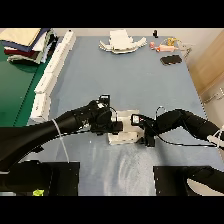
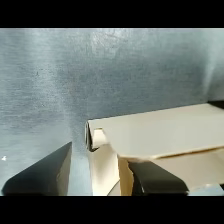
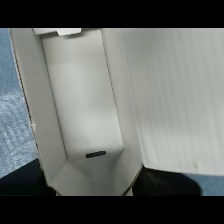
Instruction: Fold the box.
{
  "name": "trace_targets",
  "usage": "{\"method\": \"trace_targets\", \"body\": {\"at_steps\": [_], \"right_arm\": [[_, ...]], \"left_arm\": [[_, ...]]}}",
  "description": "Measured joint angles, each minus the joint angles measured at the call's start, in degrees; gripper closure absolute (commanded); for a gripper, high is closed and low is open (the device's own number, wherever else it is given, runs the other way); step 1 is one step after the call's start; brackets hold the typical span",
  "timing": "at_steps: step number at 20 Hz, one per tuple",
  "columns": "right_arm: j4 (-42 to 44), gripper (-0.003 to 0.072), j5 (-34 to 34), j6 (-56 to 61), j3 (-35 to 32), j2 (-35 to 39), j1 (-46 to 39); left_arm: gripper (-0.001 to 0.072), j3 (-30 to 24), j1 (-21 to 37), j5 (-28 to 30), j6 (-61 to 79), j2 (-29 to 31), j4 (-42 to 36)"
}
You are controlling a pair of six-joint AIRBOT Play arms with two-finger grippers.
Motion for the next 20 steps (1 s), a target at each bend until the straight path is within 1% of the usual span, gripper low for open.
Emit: {"method": "trace_targets", "body": {"at_steps": [4, 8, 9, 10, 20], "right_arm": [[0.00, 0.0086, 0.00, 0.00, 0.00, 0.00, 0.00], [0.02, 0.0085, 0.02, 0.00, 0.00, 0.00, 0.02], [0.02, 0.0085, 0.00, 0.00, 0.00, 0.00, 0.00], [0.02, 0.0086, 0.00, 0.00, 0.00, 0.00, 0.00], [0.00, 0.0086, 0.00, -0.02, 0.00, 0.00, 0.00]], "left_arm": [[0.0309, 5.53, -1.95, -5.64, -2.75, -5.29, 2.86], [0.0309, 7.82, -3.19, -9.05, -3.85, -9.75, 3.85], [0.0439, 8.04, -3.34, -9.68, -3.93, -10.45, 3.96], [0.0703, 8.24, -3.52, -10.05, -4.11, -10.97, 4.13], [0.0693, 8.63, -3.76, -9.88, -4.37, -12.26, 5.01]]}}
